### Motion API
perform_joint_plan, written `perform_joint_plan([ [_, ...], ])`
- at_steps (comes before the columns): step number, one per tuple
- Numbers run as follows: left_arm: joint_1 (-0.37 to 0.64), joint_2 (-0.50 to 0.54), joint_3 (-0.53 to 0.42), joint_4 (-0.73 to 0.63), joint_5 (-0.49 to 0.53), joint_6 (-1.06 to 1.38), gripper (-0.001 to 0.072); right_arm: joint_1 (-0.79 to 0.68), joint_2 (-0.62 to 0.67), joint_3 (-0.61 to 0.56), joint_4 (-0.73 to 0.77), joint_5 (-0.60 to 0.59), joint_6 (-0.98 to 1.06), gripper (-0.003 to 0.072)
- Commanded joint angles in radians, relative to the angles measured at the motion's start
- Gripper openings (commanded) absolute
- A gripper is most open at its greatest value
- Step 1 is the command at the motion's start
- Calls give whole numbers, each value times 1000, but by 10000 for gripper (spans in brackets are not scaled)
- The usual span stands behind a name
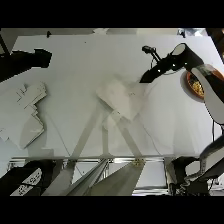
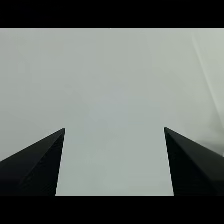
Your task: Fold the box and place the chain.
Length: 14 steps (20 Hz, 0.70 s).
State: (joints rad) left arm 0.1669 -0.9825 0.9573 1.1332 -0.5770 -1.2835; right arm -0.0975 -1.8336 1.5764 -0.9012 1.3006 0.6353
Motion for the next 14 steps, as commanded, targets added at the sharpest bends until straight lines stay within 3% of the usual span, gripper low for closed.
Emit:
perform_joint_plan([
  [1, 0, 1, 0, 0, 0, 0, 697, 32, 99, 0, 153, -11, -11, 11],
  [5, 0, 1, 0, 0, 0, 0, 697, 40, 214, -2, 216, -45, -11, 10],
  [8, 0, 1, 0, 0, 0, 0, 697, 37, 325, -56, 214, -153, -13, 10],
  [14, 0, 1, 0, 0, 0, 0, 697, -13, 509, -407, 222, -444, -16, 10],
])
